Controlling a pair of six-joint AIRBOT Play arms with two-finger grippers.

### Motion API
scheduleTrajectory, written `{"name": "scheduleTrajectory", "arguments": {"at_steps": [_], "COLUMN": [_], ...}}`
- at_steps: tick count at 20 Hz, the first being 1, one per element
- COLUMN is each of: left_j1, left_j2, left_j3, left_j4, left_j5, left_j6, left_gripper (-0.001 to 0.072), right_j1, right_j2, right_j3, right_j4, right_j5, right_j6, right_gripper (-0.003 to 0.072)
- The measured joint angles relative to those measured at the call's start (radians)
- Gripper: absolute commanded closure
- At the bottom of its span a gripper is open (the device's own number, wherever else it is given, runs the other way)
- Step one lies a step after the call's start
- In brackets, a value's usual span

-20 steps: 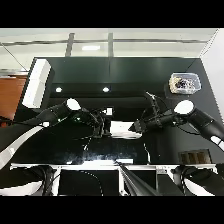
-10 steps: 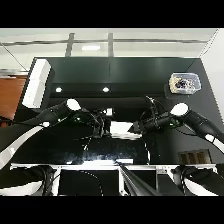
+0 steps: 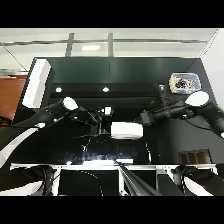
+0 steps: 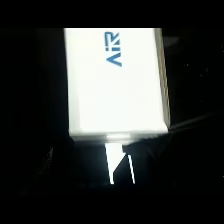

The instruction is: Fold the box and place the chain.

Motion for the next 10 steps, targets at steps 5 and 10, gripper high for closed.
{"name": "scheduleTrajectory", "arguments": {"at_steps": [5,10], "left_j1": [0.023,-0.076], "left_j2": [0.099,0.126], "left_j3": [0.01,0.05], "left_j4": [0.047,0.021], "left_j5": [-0.107,-0.036], "left_j6": [-0.147,-0.229], "left_gripper": [0.0,0.0009], "right_j1": [-0.202,-0.341], "right_j2": [0.105,0.142], "right_j3": [0.05,0.059], "right_j4": [-0.082,-0.126], "right_j5": [0.106,0.139], "right_j6": [-0.001,-0.002], "right_gripper": [0.0678,0.0677]}}
